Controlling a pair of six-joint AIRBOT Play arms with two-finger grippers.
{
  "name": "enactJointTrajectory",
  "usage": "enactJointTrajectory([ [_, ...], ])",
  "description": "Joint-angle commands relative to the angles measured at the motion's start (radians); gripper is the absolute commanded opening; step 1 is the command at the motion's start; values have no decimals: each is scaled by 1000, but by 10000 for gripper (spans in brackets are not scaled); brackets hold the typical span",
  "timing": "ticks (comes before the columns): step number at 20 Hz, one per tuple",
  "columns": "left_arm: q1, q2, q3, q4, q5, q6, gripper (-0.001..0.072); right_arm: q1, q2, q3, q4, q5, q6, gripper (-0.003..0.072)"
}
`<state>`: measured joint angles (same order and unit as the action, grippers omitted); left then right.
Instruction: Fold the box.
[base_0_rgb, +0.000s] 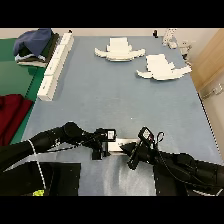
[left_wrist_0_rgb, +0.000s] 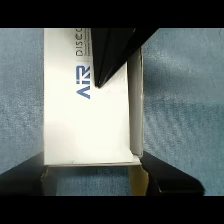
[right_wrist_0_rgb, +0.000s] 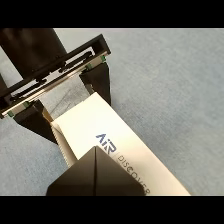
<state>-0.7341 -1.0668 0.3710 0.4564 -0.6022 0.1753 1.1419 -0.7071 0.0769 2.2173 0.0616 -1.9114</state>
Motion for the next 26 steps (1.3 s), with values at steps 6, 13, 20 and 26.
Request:
enactJointTrajectory([
  [6,0,0,1,0,0,0,452,-1,54,43,-41,84,-71,12],
  [13,0,0,1,0,0,0,452,-140,52,175,-67,-115,-167,11],
  [20,0,0,1,0,0,0,452,-529,-97,610,-553,-725,93,11],
  [26,0,0,1,0,0,0,452,-755,-373,940,-747,-1204,480,11],
])
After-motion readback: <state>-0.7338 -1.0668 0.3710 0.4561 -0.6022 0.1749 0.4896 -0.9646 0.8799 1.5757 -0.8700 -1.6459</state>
